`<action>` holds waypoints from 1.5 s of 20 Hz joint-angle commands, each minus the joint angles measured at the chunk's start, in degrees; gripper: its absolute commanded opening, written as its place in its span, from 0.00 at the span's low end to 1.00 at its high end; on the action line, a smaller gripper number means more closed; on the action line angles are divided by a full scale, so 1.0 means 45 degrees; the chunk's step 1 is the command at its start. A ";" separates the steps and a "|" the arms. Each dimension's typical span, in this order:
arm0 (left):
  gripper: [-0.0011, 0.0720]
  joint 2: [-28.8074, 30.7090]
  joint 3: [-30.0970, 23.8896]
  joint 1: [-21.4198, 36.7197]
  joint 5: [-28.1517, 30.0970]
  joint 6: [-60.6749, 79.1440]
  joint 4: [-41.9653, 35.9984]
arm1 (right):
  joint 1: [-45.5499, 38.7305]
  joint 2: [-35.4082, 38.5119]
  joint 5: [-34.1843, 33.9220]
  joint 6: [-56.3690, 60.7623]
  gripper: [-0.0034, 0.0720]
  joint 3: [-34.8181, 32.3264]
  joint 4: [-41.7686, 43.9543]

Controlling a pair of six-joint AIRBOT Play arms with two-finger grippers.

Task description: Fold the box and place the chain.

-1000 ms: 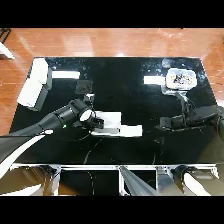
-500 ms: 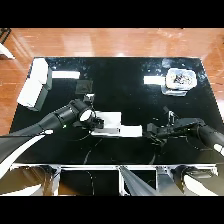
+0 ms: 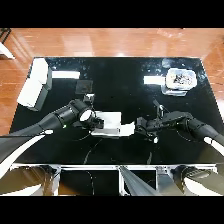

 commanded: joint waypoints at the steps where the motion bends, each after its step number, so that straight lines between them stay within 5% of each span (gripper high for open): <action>1: 0.05 -0.0010 0.0000 -0.0010 0.0039 -0.0005 -0.0005 | 0.0175 -0.0053 -0.0709 -0.0010 0.64 0.0476 -0.0175; 2: 0.05 -0.0010 0.0000 -0.0010 0.0034 0.0000 -0.0005 | 0.0175 -0.0053 -0.0942 -0.0010 0.64 0.0510 -0.0180; 4: 0.05 -0.0010 0.0000 -0.0010 0.0034 0.0000 -0.0005 | 0.0175 -0.0053 -0.1452 -0.0204 0.99 0.0593 -0.0340; 10: 0.05 -0.0010 0.0000 -0.0010 0.0039 0.0000 0.0000 | 0.0811 -0.0053 -0.1613 -0.0107 0.98 0.1127 -0.0364; 18: 0.05 -0.0015 0.0000 -0.0005 0.0092 0.0000 0.0019 | 0.2817 -0.0058 0.0369 0.2487 0.95 0.2599 -0.0515; 22: 0.05 -0.0015 0.0000 -0.0005 0.0257 0.0063 0.0010 | 0.3857 -0.0058 0.0758 0.4109 0.84 0.2871 -0.2220; 30: 0.05 -0.0015 0.0000 -0.0005 0.0282 0.0194 0.0005 | 0.4381 -0.0058 0.1020 0.4770 0.84 0.3347 -0.3026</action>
